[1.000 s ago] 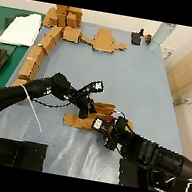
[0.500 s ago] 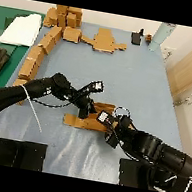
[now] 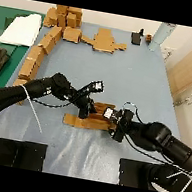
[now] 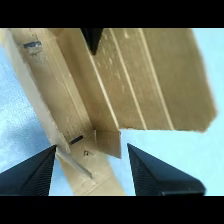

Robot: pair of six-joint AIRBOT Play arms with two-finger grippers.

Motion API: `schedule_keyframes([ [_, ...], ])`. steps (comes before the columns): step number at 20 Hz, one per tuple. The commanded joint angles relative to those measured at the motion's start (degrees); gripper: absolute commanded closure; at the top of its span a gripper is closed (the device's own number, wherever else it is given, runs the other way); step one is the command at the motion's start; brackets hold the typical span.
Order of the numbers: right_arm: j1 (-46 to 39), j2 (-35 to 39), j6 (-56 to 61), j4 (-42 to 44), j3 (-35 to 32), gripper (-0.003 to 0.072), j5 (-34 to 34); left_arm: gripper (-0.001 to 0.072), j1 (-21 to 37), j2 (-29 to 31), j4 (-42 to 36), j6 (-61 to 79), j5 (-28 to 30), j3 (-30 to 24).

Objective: Fold the box.

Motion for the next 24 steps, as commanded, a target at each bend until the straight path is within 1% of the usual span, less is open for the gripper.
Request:
schedule_keyframes([
  [1,-7.8,-0.31,-21.22,15.74,-0.04,-0.0027,1.25,0.0697,0.0,-0.04,0.0,0.0,0.0,0.0],
  [4,-13.25,-3.17,-33.51,26.03,0.02,-0.0026,0.44,0.0697,0.0,-0.04,0.0,0.02,-0.02,0.0],
  [6,-16.31,-5.92,-41.94,33.09,0.52,-0.0026,-3.45,0.0697,0.0,-0.04,0.0,0.0,0.0,0.0],
  [8,-18.45,-8.31,-47.28,36.57,1.7,-0.0026,-6.84,0.0697,0.0,-0.04,0.0,0.0,0.0,0.0],
  [13,-21.11,-11.78,-52.17,37.35,4.94,-0.0026,-8.85,0.0696,0.0,-0.04,-0.02,0.0,0.0,0.0],
  [17,-21.55,-14.4,-55.1,37.9,5.07,-0.0026,-10.29,0.0697,0.0,-0.04,0.0,0.0,-0.02,0.0],
  [20,-21.53,-18.05,-56.59,40.11,5.09,-0.0025,-10.19,0.0697,0.0,-0.04,0.0,0.0,0.0,0.0],
  [24,-21.53,-18.53,-56.28,40.41,5.09,-0.0021,-8.72,0.0697,0.0,-0.04,0.0,0.0,0.0,0.0],
])
